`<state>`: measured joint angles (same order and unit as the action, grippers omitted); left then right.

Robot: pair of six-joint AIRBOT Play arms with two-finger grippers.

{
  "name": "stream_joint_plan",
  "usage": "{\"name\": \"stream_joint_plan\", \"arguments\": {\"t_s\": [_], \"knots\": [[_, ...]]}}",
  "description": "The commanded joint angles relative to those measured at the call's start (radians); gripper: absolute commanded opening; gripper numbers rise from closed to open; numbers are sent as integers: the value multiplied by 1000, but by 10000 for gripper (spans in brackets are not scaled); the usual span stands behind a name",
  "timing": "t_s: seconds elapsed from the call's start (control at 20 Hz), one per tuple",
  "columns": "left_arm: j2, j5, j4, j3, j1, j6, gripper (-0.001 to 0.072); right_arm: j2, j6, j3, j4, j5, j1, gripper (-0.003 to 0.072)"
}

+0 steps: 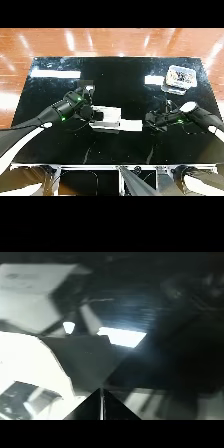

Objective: Fold the box and place the chain.

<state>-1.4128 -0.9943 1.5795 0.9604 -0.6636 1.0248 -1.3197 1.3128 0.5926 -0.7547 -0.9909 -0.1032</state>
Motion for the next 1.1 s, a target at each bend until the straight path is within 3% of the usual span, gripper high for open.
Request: {"name": "stream_joint_plan", "arguments": {"t_s": [0.0, 0.1, 0.15, 0.2, 0.25, 0.55, 0.65, 0.8, 0.9, 1.05], "knots": [[-1, 0, 1, 0, 0, 0, 16, -29, -58, -1, 130, 68, -70, 32], [-1, 0, 1, 0, 0, 0, 16, -29, -88, 13, 183, 57, -103, 34], [-1, 0, 1, 0, 0, 0, 16, -29, -91, 27, 199, 46, -119, 110], [-1, 0, 1, 0, 0, 0, 16, -29, -91, 47, 206, 25, -132, 453], [-1, 0, 1, 0, 0, 0, 16, -29, -92, 71, 203, -3, -142, 526], [-1, 0, 4, 0, 0, 0, 16, -29, -85, 171, 205, -106, -175, 527], [-1, 0, 8, 0, 0, 0, 16, -29, -67, 181, 204, -124, -200, 623], [-1, 0, 11, 0, 0, 0, 16, -29, -61, 196, 196, -99, -252, 622], [-1, 0, 11, 0, 0, 0, 16, -29, 34, 222, 132, -41, -290, 621], [-1, 0, 11, 0, 0, 0, 16, -29, 231, 294, -83, 25, -375, 618]]}}
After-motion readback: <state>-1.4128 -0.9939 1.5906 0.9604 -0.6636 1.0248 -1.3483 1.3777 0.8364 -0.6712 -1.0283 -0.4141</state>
